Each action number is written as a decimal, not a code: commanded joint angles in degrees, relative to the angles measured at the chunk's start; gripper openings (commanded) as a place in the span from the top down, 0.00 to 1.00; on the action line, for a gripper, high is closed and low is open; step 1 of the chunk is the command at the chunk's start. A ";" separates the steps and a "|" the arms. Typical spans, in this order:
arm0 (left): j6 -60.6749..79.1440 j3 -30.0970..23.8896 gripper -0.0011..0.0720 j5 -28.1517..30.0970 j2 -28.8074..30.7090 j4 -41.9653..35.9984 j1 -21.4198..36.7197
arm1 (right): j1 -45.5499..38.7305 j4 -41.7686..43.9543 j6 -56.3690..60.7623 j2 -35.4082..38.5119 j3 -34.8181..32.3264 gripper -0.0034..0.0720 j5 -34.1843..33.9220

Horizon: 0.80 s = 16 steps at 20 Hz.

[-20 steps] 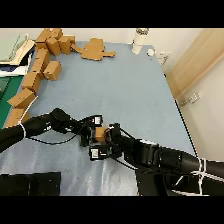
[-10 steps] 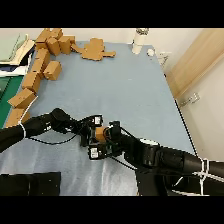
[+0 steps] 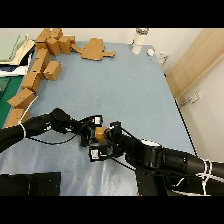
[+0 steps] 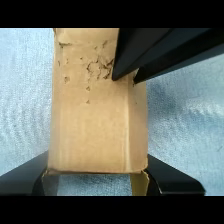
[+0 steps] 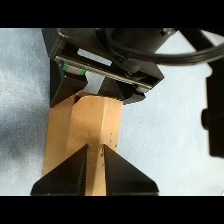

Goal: Fold the box.

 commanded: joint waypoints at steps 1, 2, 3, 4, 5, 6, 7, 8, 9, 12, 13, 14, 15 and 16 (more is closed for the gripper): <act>0.00 0.04 0.35 0.04 -0.04 0.00 0.00 | -0.02 -0.66 0.02 -0.07 0.04 0.75 -0.15; 0.00 0.04 0.35 0.04 -0.02 0.00 0.00 | -0.04 -1.20 0.02 -0.04 0.04 0.75 -0.15; 0.00 0.04 0.35 0.04 -0.02 0.00 0.00 | -0.02 -1.90 0.24 -0.04 0.04 0.75 -0.15; 0.00 0.04 0.35 0.04 -0.02 -0.02 0.00 | -0.02 -2.16 0.59 -0.04 0.04 0.75 -0.17; 0.00 0.04 0.35 0.04 -0.02 0.00 0.00 | -0.02 -2.16 0.81 -0.04 0.04 0.75 -0.17; 0.00 0.04 0.35 0.04 -0.02 0.00 0.00 | 0.00 -2.14 1.09 -0.04 0.04 0.80 -0.22; -0.02 0.04 0.35 0.04 -0.02 0.00 0.00 | 0.00 -2.14 1.11 -0.04 0.04 0.84 -0.20; 0.00 0.04 0.35 0.04 -0.02 0.00 0.00 | 0.00 -2.14 1.11 -0.04 0.04 0.84 -0.20; 0.00 0.04 0.35 0.04 -0.04 0.00 0.00 | 0.00 -2.10 1.11 -0.04 0.04 0.84 -0.20; 0.00 0.04 0.35 0.04 -0.02 0.00 0.00 | 0.02 -1.55 1.11 -0.07 0.04 0.84 -0.20; 0.00 0.04 0.35 0.04 -0.02 0.00 0.00 | 0.02 -1.03 1.16 -0.17 0.02 0.85 -0.22; 0.00 0.04 0.35 0.04 -0.04 0.00 0.00 | 0.02 -1.03 1.33 -0.42 0.02 0.85 -0.22; 0.00 0.04 0.35 0.04 -0.02 0.00 0.00 | 0.02 -1.03 1.33 -0.59 0.02 0.84 -0.17; 0.00 0.04 0.35 0.04 -0.02 0.00 0.00 | 0.02 -1.05 1.33 -0.66 0.04 0.73 0.02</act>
